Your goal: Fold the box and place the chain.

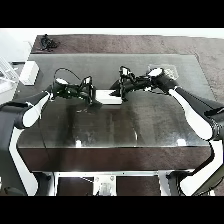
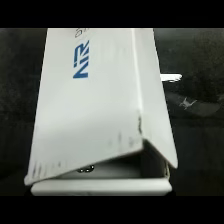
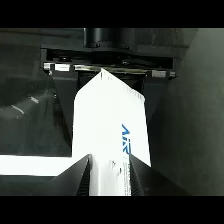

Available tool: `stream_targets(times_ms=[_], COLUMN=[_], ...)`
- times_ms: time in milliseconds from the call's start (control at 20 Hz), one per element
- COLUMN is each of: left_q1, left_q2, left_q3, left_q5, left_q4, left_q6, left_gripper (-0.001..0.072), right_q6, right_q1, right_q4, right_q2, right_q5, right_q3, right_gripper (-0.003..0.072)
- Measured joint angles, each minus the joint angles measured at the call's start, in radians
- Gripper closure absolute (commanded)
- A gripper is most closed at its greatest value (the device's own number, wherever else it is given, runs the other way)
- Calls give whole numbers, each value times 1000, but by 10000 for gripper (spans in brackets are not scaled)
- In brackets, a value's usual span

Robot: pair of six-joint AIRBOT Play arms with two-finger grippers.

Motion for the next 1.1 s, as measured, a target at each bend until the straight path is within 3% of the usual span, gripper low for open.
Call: stream_targets(times_ms=[800, 1100], left_q1=[0, -1], left_q2=[0, 0], left_q3=[0, 0], left_q5=[5, -11], left_q4=[-3, 6], left_q6=[-1, 5], left_gripper=[401, 401], right_q6=[-2, 31], right_q1=[1, -2], right_q4=[-29, -30], right_q2=[-23, -26], right_q5=[-35, 61], right_q3=[25, -11], right_gripper=[425, 427])
